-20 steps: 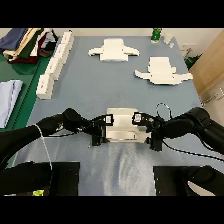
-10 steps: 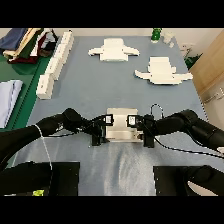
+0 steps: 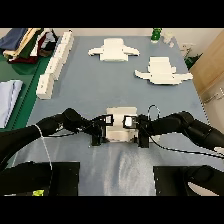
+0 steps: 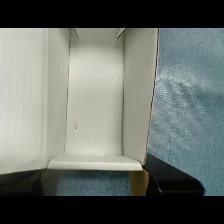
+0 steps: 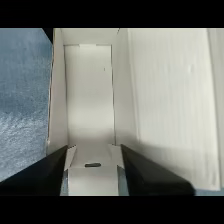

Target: Fold the box.

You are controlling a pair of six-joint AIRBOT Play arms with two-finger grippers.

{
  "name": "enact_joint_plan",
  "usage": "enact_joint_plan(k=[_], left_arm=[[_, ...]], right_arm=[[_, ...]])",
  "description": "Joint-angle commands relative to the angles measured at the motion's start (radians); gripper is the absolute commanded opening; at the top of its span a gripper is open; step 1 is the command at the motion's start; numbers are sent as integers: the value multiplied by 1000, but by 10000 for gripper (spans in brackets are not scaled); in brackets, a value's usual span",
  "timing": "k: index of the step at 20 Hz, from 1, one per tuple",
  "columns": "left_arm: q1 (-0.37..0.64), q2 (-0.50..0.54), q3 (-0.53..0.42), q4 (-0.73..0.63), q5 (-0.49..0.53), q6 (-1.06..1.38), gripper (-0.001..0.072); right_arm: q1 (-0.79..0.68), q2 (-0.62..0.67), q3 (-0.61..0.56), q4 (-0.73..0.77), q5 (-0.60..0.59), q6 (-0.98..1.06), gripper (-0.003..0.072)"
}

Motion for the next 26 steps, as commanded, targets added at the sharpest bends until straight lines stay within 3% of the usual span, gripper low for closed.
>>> enact_joint_plan(k=[1,8,9,10,11,12,17,19,22,26], left_arm=[[0,1,0,-2,0,-1,388],[0,1,0,-1,0,-1,387],[0,1,0,-2,0,-1,387],[0,1,0,-2,0,-1,388],[0,1,0,-1,0,-1,388],[0,1,0,-2,0,-1,388],[0,1,0,-1,0,-1,387],[0,1,0,-1,0,-1,387],[0,1,0,-2,0,-1,387],[0,1,0,-2,0,-1,387]], right_arm=[[8,-6,0,-15,-7,6,645],[8,7,0,-40,-35,70,639],[8,28,3,-49,-50,111,537],[8,53,10,-93,-77,180,308],[8,83,22,-180,-104,293,129],[8,112,34,-288,-124,435,28],[-42,230,75,-931,-344,1255,2],[-141,214,77,-1020,-492,1445,2],[-351,128,76,-753,-554,1474,2],[-488,-2,59,-285,-454,1323,2]])
